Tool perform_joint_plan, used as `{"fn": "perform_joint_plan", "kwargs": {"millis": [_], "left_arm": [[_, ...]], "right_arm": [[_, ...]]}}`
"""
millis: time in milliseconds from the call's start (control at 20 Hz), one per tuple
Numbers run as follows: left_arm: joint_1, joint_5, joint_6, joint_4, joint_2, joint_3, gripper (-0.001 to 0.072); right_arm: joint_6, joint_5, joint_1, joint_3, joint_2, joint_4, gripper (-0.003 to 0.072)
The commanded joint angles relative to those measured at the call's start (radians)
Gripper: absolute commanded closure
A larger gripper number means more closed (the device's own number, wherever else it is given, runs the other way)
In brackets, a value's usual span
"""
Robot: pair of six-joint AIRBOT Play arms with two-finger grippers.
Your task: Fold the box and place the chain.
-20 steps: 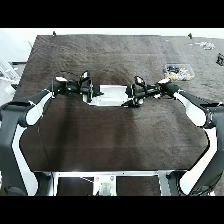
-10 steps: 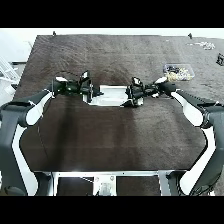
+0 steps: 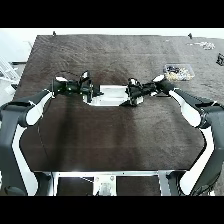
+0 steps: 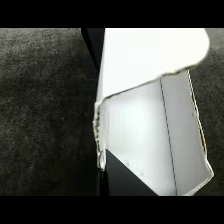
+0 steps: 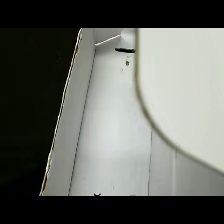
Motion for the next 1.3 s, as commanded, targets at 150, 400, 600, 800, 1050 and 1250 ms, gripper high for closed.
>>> {"fn": "perform_joint_plan", "kwargs": {"millis": [150, 400, 600, 800, 1050, 1250], "left_arm": [[0.000, 0.000, 0.000, 0.000, 0.000, 0.000, 0.0690], [0.000, 0.000, 0.000, 0.000, 0.000, 0.000, 0.0690], [0.000, 0.000, 0.000, 0.000, 0.000, 0.000, 0.0690], [0.000, 0.000, 0.000, 0.000, 0.000, 0.000, 0.0690], [0.000, 0.000, 0.000, 0.000, 0.000, 0.000, 0.0690], [0.000, 0.000, 0.000, 0.000, 0.000, 0.000, 0.0690]], "right_arm": [[0.007, 0.008, 0.005, 0.033, -0.024, -0.011, 0.0003], [0.015, 0.009, 0.005, 0.037, -0.026, -0.011, 0.0003], [0.018, 0.008, 0.005, 0.037, -0.026, -0.012, 0.0037], [0.019, 0.008, 0.005, 0.037, -0.026, -0.013, 0.0041], [0.023, 0.008, 0.005, 0.037, -0.026, -0.022, 0.0103], [0.024, 0.008, 0.005, 0.037, -0.026, -0.023, 0.0105]]}}
